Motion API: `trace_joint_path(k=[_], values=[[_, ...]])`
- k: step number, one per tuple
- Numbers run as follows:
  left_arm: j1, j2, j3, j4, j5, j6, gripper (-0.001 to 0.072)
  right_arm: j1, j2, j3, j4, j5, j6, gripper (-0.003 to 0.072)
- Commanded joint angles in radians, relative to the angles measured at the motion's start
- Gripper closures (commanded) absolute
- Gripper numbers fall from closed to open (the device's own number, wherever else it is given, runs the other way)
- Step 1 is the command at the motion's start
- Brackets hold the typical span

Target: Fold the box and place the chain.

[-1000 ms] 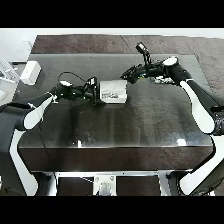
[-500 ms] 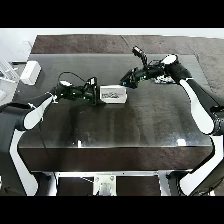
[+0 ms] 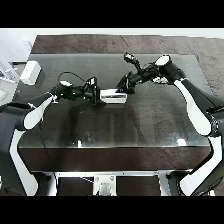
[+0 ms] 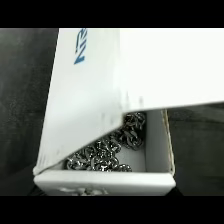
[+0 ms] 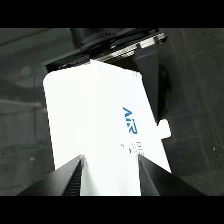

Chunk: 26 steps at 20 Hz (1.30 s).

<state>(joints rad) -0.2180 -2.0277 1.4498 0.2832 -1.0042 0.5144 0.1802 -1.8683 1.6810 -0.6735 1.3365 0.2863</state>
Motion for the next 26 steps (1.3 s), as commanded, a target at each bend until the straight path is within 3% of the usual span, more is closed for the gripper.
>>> trace_joint_path(k=[1,4,9,26], values=[[0.0,0.0,0.0,0.0,0.0,0.0,0.0174,0.005,0.0,0.001,-0.027,0.007,-0.016,0.0269],[0.0,0.0,0.0,0.0,0.0,0.0,0.0174,0.005,-0.001,0.001,-0.027,0.002,-0.063,0.0268],[0.0,0.0,0.0,0.0,0.0,0.0,0.0174,0.005,-0.005,0.001,-0.027,0.001,-0.102,0.0202],[0.0,0.0,0.0,0.0,0.0,0.0,0.0174,0.03,-0.014,0.001,-0.03,-0.064,-0.156,0.0251]])
